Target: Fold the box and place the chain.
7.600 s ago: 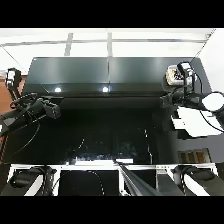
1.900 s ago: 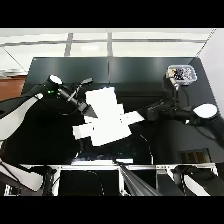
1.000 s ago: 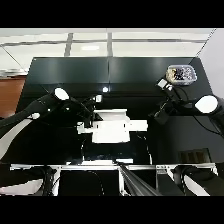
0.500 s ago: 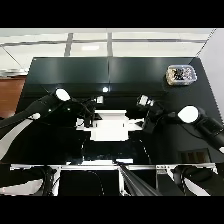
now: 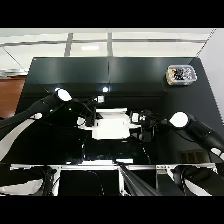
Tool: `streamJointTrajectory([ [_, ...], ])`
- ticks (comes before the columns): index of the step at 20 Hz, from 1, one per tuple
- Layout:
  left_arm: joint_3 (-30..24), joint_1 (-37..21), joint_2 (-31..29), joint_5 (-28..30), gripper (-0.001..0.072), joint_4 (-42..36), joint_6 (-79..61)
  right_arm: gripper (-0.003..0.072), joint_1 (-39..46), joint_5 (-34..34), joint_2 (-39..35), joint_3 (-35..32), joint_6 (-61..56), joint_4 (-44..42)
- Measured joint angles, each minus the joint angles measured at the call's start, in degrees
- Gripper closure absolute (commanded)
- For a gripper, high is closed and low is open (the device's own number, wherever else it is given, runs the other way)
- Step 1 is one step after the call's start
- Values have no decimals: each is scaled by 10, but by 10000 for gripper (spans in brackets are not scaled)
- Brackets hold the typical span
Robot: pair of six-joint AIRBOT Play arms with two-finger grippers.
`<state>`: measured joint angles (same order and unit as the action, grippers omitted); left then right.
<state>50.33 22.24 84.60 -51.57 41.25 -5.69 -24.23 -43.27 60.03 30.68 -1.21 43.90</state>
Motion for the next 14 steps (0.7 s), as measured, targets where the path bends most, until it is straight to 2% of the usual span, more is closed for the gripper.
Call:
streamJointTrajectory([
  [9,0,0,8,2,685,-3,0,-16,-33,3,39,-1,33,-19],
  [14,0,0,8,4,685,-2,0,-16,-68,54,55,-1,43,-46],
])
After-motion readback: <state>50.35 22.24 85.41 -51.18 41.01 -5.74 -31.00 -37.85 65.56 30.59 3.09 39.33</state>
